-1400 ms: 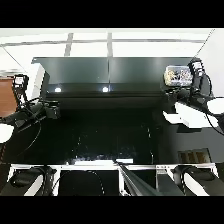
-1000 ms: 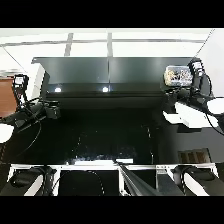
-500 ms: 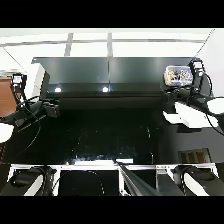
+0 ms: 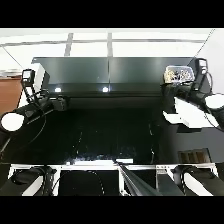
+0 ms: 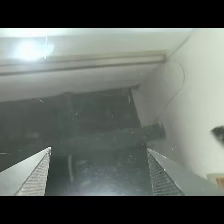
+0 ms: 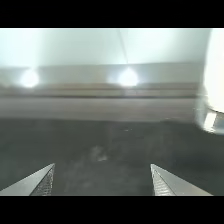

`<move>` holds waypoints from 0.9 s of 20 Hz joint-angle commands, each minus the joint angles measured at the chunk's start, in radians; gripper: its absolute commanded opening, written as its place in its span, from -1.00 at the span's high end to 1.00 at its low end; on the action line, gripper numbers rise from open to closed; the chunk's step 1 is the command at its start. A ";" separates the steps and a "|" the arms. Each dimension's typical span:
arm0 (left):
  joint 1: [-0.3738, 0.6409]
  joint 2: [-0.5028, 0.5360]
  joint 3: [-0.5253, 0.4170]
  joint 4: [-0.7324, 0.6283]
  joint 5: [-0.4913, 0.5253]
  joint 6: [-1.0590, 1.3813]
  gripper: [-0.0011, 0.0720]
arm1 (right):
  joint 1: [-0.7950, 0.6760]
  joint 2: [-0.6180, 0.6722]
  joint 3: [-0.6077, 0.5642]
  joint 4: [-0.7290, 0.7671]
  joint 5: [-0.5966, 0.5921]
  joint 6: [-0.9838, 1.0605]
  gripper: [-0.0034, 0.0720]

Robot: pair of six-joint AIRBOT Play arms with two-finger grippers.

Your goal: Fold the box and place the chain.

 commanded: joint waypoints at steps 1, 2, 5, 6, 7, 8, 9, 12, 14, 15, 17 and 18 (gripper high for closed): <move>-0.009 -0.042 0.015 0.013 0.022 0.014 -0.99 | -0.209 -0.072 0.123 -0.191 0.087 0.243 -1.00; -0.004 -0.042 0.015 0.012 0.019 0.006 -0.99 | -0.304 -0.111 0.191 -0.258 0.145 0.264 -1.00; 0.011 -0.046 0.015 0.048 -0.041 -0.079 -0.99 | -0.581 -0.246 0.399 -0.412 0.325 0.315 -1.00; 0.011 -0.052 0.015 0.122 -0.079 -0.203 -0.99 | -0.663 -0.286 0.452 -0.447 0.386 0.327 -1.00; 0.010 -0.063 0.015 0.244 -0.131 -0.362 -0.99 | -0.728 -0.319 0.488 -0.463 0.442 0.326 -1.00; 0.010 -0.078 0.015 0.381 -0.201 -0.513 -0.99 | -0.787 -0.350 0.510 -0.463 0.492 0.287 -1.00; 0.010 -0.088 0.016 0.457 -0.256 -0.601 -0.99 | -0.824 -0.377 0.517 -0.457 0.532 0.221 -1.00; 0.010 -0.088 0.020 0.438 -0.277 -0.617 -0.99 | -0.894 -0.453 0.517 -0.455 0.590 0.081 -1.00; 0.010 -0.089 0.026 0.382 -0.277 -0.617 -0.98 | -0.901 -0.507 0.526 -0.423 0.604 -0.033 -1.00; 0.010 -0.089 0.027 0.355 -0.278 -0.617 -0.98 | -0.901 -0.535 0.539 -0.398 0.628 -0.090 -1.00; 0.010 -0.089 0.027 0.330 -0.278 -0.617 -0.98 | -0.898 -0.597 0.575 -0.349 0.711 -0.182 -1.00; 0.010 -0.089 0.027 0.319 -0.277 -0.617 -0.98 | -0.892 -0.616 0.577 -0.352 0.734 -0.228 -1.00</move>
